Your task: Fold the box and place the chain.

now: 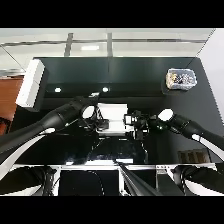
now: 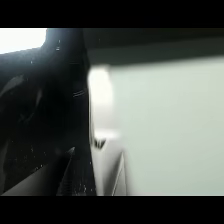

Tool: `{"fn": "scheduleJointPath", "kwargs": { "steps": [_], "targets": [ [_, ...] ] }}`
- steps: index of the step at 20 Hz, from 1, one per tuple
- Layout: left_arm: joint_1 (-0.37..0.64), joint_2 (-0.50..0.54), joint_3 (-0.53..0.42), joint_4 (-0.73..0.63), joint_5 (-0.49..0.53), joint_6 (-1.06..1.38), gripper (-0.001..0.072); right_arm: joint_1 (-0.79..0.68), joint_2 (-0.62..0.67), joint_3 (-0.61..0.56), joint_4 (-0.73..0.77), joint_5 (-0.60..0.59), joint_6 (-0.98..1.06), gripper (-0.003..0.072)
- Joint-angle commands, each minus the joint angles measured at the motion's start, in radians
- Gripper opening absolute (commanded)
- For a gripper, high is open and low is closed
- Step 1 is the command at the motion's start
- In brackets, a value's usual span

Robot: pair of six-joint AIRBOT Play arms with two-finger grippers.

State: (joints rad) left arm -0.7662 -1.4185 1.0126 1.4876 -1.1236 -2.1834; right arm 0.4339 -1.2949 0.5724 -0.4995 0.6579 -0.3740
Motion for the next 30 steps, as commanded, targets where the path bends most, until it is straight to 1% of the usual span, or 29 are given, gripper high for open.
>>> {"fn": "scheduleJointPath", "kwargs": {
  "steps": [1,8,10,11,12,13,15,16,18,19,21,22,23,24,27,28,29,30],
  "targets": [
    [-0.016,-0.054,0.051,0.049,-0.025,-0.089,0.0346,0.000,0.000,0.000,0.000,0.000,0.000,0.0221],
    [-0.015,-0.059,0.057,0.048,-0.007,-0.179,0.0343,0.000,0.000,0.000,0.000,0.000,0.000,0.0221],
    [-0.015,-0.060,0.057,0.048,-0.010,-0.179,0.0164,0.000,0.000,0.000,0.000,0.000,0.000,0.0221],
    [-0.016,-0.059,0.057,0.046,-0.010,-0.179,0.0112,0.000,0.000,0.000,0.000,0.000,0.000,0.0221],
    [-0.016,-0.059,0.057,0.045,-0.010,-0.179,0.0038,0.000,0.000,0.000,0.000,0.000,0.000,0.0221],
    [-0.016,-0.059,0.057,0.045,-0.010,-0.179,0.0021,0.000,0.000,0.000,0.000,0.000,0.000,0.0221],
    [-0.017,-0.059,0.057,0.043,-0.010,-0.179,0.0021,0.000,0.000,0.000,0.000,0.000,0.000,0.0221],
    [-0.017,-0.059,0.057,0.037,-0.010,-0.178,0.0041,0.000,0.000,0.000,0.000,0.000,0.000,0.0221],
    [-0.017,-0.059,0.057,0.029,-0.011,-0.178,0.0358,0.000,0.000,0.000,0.000,0.000,0.000,0.0221],
    [-0.017,-0.059,0.057,0.030,-0.011,-0.178,0.0396,0.000,0.000,0.000,0.000,0.000,0.000,0.0221],
    [-0.017,-0.059,0.057,0.030,-0.011,-0.178,0.0395,0.000,0.000,0.000,0.000,0.000,0.000,0.0221],
    [-0.017,-0.060,0.057,0.031,-0.011,-0.179,0.0349,0.000,0.000,0.000,0.000,0.000,0.000,0.0221],
    [-0.017,-0.060,0.057,0.031,-0.011,-0.178,0.0170,0.000,0.000,0.000,0.000,0.000,0.000,0.0222],
    [-0.017,-0.060,0.057,0.034,-0.009,-0.178,0.0028,0.000,0.000,0.000,0.000,0.000,0.000,0.0221],
    [-0.017,-0.060,0.057,0.038,-0.014,-0.177,0.0021,0.000,0.000,0.000,0.000,0.000,0.000,0.0222],
    [-0.017,-0.060,0.057,0.041,-0.014,-0.177,0.0020,0.000,0.000,0.000,0.001,-0.001,0.001,0.0286],
    [-0.017,-0.060,0.057,0.042,-0.014,-0.177,0.0020,0.000,0.000,0.000,0.001,-0.001,0.000,0.0597],
    [-0.016,-0.060,0.057,0.042,-0.015,-0.174,0.0020,0.000,0.003,0.001,0.000,0.000,0.008,0.0720]
  ]
}}
